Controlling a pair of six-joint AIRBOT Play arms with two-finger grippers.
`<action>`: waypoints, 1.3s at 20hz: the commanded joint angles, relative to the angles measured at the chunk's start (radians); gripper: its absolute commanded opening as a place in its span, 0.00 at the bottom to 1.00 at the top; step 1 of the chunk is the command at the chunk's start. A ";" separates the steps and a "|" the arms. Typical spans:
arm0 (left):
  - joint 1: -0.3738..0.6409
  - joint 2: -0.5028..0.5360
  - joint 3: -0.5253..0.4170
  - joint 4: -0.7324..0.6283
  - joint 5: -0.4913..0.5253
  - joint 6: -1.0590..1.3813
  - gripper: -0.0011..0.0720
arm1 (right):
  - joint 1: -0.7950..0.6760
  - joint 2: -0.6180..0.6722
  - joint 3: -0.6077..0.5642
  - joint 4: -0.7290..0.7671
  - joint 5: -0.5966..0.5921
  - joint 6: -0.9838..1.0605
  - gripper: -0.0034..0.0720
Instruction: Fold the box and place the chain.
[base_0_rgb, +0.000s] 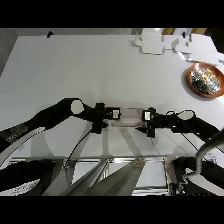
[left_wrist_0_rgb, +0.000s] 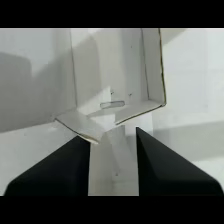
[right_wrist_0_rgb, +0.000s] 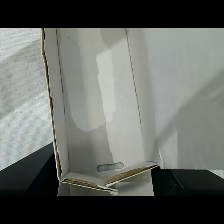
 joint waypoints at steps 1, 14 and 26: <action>-0.013 -0.007 0.000 -0.018 0.018 0.004 0.37 | 0.000 0.000 0.000 0.000 0.000 0.000 0.64; -0.035 -0.008 0.000 -0.126 0.061 0.029 0.19 | 0.000 0.000 0.000 0.000 0.000 0.000 0.64; -0.060 -0.043 0.000 -0.211 0.090 0.078 0.69 | 0.000 0.000 0.000 0.000 0.000 0.000 0.64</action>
